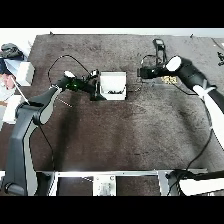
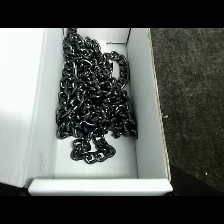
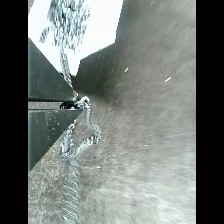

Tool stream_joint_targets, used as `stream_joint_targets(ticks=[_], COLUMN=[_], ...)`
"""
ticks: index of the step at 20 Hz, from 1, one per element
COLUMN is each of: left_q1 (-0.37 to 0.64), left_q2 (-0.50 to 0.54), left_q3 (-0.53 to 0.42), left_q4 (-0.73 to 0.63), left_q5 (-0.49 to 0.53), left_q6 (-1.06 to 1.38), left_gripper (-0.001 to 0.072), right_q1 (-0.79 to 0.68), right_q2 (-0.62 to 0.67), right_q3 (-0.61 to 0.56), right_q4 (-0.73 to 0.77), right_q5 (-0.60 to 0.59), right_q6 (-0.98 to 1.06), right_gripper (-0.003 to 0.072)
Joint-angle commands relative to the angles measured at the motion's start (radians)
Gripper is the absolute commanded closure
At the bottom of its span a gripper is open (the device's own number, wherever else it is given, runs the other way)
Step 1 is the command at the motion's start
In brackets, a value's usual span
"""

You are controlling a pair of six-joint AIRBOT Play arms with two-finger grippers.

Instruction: Fold the box and place the chain.

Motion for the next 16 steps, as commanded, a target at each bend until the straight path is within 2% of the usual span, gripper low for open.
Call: stream_joint_targets(ticks=[1, 9, 13, 16], left_q1=[0.000, 0.000, 0.000, 0.000], left_q2=[0.001, 0.001, 0.000, 0.001], left_q3=[0.000, 0.000, 0.000, 0.000], left_q4=[0.000, 0.000, 0.000, 0.000], left_q5=[0.000, 0.000, 0.000, 0.000], left_q6=[0.000, 0.000, 0.000, 0.000], left_gripper=[0.0194, 0.0194, 0.0194, 0.0194], right_q1=[0.002, 0.042, 0.077, 0.145], right_q2=[0.092, 0.251, 0.274, 0.282], right_q3=[0.001, 0.001, 0.002, 0.003], right_q4=[0.001, 0.000, -0.017, -0.018], right_q5=[0.006, -0.089, -0.116, -0.187], right_q6=[-0.005, -0.035, -0.045, -0.057], right_gripper=[0.0672, 0.0672, 0.0672, 0.0672])
